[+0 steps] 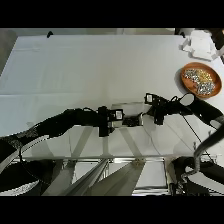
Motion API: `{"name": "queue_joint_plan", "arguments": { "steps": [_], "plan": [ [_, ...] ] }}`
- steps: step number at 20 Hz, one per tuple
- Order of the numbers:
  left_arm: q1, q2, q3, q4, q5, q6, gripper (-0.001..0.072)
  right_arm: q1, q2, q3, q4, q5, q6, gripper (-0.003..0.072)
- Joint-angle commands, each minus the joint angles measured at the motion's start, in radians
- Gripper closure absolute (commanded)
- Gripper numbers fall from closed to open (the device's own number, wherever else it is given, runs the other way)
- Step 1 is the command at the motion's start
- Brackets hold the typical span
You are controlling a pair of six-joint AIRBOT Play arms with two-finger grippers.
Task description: Fold the box and place the chain.
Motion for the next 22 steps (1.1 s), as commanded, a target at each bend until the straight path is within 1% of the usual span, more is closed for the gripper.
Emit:
{"name": "queue_joint_plan", "arguments": {
  "steps": [1, 4, 6, 13, 16, 18, 20, 22],
  "plan": [
    [0.0, 0.0, 0.0, 0.0, 0.0, 0.0, 0.0574, 0.0, 0.044, 0.001, 0.001, 0.003, 0.002, 0.0663],
    [0.0, 0.0, 0.0, 0.0, 0.001, 0.0, 0.0574, 0.0, 0.122, 0.002, 0.003, -0.008, 0.027, 0.0663],
    [0.0, 0.0, 0.0, 0.0, 0.0, 0.0, 0.0574, 0.0, 0.199, 0.002, 0.014, -0.003, 0.027, 0.0663],
    [0.0, 0.0, 0.0, 0.0, 0.0, 0.0, 0.0574, 0.0, 0.564, 0.002, 0.079, -0.007, 0.026, 0.0665],
    [0.0, 0.0, 0.0, 0.0, 0.0, 0.0, 0.0574, 0.0, 0.71, 0.002, 0.154, -0.007, 0.023, 0.0665],
    [0.0, 0.0, 0.0, 0.0, 0.0, 0.0, 0.0574, 0.0, 0.776, 0.002, 0.233, -0.005, 0.023, 0.0665],
    [0.0, 0.0, 0.0, 0.0, 0.0, 0.0, 0.0574, 0.0, 0.811, 0.002, 0.32, 0.008, 0.023, 0.0665],
    [0.0, 0.0, 0.0, 0.0, 0.0, 0.0, 0.0574, 0.0, 0.809, 0.002, 0.383, 0.051, 0.023, 0.0665]
  ]
}}
